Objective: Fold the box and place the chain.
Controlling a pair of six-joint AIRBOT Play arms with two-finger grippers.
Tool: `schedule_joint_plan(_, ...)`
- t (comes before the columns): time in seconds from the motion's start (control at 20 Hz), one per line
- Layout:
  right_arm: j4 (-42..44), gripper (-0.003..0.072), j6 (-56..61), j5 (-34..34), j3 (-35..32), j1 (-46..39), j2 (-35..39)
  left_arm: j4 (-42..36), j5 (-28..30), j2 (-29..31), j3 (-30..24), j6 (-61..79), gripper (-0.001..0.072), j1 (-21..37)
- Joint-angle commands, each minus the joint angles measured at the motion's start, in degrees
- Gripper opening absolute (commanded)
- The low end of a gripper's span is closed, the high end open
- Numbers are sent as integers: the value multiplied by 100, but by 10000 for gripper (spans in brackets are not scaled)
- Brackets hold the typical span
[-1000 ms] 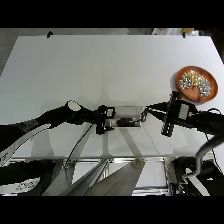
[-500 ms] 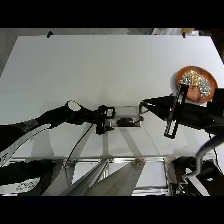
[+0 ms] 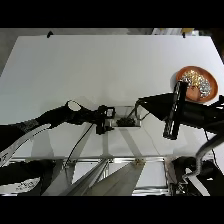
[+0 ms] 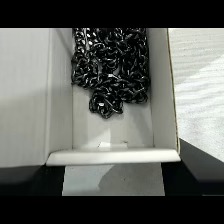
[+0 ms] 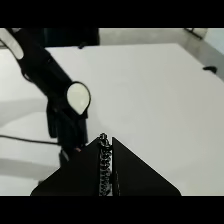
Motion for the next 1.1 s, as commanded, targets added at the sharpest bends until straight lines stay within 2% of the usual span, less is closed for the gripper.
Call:
schedule_joint_plan(0.0, -662, 18, 20, 345, -4, 4, -459, 2, 0, 0, -2, 0, 256, -2)
schedule_joint_plan(0.15, -1462, 19, 155, 496, -24, 4, -1117, 2, 0, 0, -2, 0, 256, -2)
schedule_joint_plan(0.35, -1886, 21, 149, 378, -160, 321, -2127, 2, 0, 0, -2, 2, 256, -2)
schedule_joint_plan(0.4, -2037, 43, 149, 278, -177, 494, -2382, 0, 0, 0, -2, 2, 256, -2)
schedule_joint_plan(0.5, -2306, 138, 151, 76, -177, 730, -2771, 2, 0, 0, -2, 0, 256, -2)
schedule_joint_plan(0.55, -2350, 140, 149, 2, -177, 774, -2868, 2, 2, 0, -2, 0, 256, -2)
schedule_joint_plan(0.65, -2347, 203, 149, -83, -170, 769, -2811, 2, 0, 0, -2, 0, 256, -2)
schedule_joint_plan(0.8, -2350, 201, 127, -72, -168, 439, -2253, 2, 0, 0, -2, 2, 256, -2)
schedule_joint_plan(0.95, -2389, 199, -153, 26, -168, -321, -1556, 2, 0, 0, -2, 2, 256, -2)
schedule_joint_plan(1.05, -2739, 199, -535, 199, -170, -815, -1414, 2, 0, 0, -2, 2, 256, -2)
